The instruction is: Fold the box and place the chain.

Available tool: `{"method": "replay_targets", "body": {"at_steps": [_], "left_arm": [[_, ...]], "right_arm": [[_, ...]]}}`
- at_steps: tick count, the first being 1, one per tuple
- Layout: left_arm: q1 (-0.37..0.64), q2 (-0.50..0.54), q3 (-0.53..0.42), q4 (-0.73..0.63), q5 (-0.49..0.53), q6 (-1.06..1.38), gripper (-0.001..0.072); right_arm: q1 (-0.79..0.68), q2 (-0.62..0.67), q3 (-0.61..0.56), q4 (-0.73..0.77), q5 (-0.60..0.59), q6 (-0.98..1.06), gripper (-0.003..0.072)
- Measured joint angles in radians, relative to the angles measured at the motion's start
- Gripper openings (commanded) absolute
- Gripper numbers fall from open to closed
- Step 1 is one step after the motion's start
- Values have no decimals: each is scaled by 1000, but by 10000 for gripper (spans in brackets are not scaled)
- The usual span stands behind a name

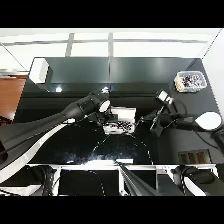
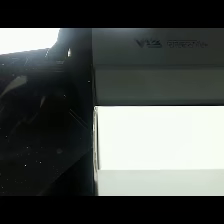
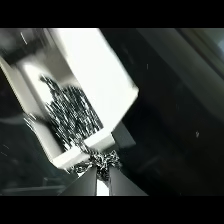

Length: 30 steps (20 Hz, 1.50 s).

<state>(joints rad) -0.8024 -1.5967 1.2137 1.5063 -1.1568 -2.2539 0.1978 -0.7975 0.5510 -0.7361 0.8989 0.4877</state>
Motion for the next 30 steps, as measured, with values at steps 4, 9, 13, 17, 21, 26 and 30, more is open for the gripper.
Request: {"method": "replay_targets", "body": {"at_steps": [4,9,13,17,21,26,30], "left_arm": [[0,0,0,0,0,0,28],[0,0,0,0,0,0,28],[0,0,0,0,0,2,28],[0,0,0,0,0,2,28],[0,0,0,0,0,2,28],[0,0,0,0,1,1,28],[0,0,0,0,2,1,29]], "right_arm": [[-18,15,167,-6,134,113,6],[-17,16,304,21,203,263,6],[50,-21,244,58,169,341,13],[118,-97,168,74,52,386,16],[149,-161,146,71,9,411,276],[63,-120,149,-54,42,433,275],[-54,-52,153,-114,121,445,274]]}}
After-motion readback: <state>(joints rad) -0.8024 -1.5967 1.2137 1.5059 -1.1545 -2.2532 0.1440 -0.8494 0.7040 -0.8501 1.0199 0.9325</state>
